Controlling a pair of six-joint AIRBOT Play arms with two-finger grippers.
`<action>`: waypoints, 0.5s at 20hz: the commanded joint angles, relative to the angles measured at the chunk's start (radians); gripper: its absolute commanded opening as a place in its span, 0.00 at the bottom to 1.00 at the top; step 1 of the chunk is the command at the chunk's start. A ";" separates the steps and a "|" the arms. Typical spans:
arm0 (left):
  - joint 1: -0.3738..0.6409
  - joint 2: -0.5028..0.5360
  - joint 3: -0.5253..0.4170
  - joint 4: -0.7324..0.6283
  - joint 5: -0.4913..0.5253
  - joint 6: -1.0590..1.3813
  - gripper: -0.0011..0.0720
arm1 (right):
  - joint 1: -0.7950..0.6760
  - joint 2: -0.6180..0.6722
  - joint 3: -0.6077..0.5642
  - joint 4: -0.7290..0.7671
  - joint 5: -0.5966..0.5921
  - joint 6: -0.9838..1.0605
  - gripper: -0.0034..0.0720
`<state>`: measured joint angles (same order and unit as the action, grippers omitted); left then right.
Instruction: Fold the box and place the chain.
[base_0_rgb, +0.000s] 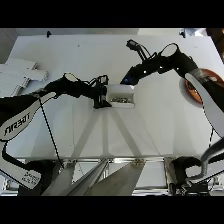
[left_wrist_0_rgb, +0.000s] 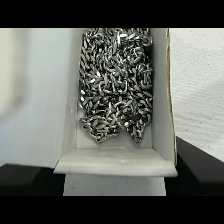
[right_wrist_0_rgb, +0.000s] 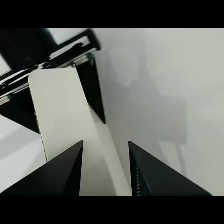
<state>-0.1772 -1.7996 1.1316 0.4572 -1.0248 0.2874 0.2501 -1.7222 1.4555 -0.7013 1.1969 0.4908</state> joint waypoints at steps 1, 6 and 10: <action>0.001 0.000 0.000 0.000 0.000 0.000 0.40 | 0.032 -0.002 0.001 -0.002 0.037 -0.076 0.47; 0.001 0.000 0.000 0.000 0.000 0.000 0.40 | 0.073 0.007 0.001 -0.005 0.074 -0.183 0.47; 0.001 0.000 0.000 0.000 0.000 0.000 0.40 | 0.098 0.007 0.001 -0.083 0.119 -0.259 0.47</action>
<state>-0.1772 -1.7996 1.1316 0.4572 -1.0252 0.2871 0.3298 -1.7161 1.4555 -0.7322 1.2808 0.3061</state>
